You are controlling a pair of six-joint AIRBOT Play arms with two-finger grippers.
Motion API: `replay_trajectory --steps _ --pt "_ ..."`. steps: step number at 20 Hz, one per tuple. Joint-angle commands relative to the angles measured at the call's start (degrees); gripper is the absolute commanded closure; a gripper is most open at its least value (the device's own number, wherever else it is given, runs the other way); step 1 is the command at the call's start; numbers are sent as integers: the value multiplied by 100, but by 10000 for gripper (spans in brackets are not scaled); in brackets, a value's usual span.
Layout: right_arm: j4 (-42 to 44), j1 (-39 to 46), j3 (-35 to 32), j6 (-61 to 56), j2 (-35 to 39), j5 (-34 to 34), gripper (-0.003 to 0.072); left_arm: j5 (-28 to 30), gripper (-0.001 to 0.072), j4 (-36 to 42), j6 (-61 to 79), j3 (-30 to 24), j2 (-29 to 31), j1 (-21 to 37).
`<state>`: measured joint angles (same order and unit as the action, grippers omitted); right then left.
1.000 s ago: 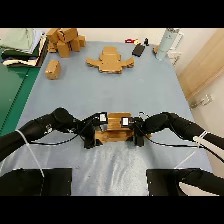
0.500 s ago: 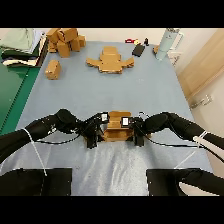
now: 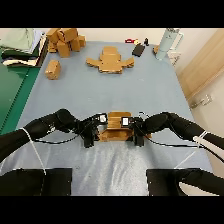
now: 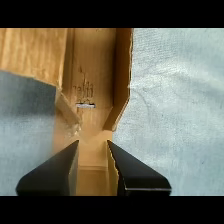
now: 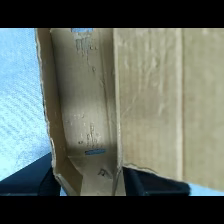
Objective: Fold the box.
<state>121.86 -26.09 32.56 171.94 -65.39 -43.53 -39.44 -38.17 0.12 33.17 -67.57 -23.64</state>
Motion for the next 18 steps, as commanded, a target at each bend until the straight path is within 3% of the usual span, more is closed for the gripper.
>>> replay_trajectory --steps 1,6,7,8,11,13,18 --pt "0 2 -2 0 0 0 244 -15 212 111 98 -2 114 28" --pt "2 2 0 0 0 0 244 -15 200 743 549 -2 107 -33" --pt "0 2 -2 0 0 0 244 20 220 874 553 -2 94 -35" --pt "0 2 0 0 0 0 244 59 319 1012 638 -2 66 -31" --pt "2 2 0 0 0 0 244 57 329 1349 999 -2 -79 -50" --pt "2 2 0 0 0 0 244 179 424 1434 1108 -2 -162 -68" --pt "0 2 0 0 0 0 243 304 426 1845 1482 -2 -249 -70"
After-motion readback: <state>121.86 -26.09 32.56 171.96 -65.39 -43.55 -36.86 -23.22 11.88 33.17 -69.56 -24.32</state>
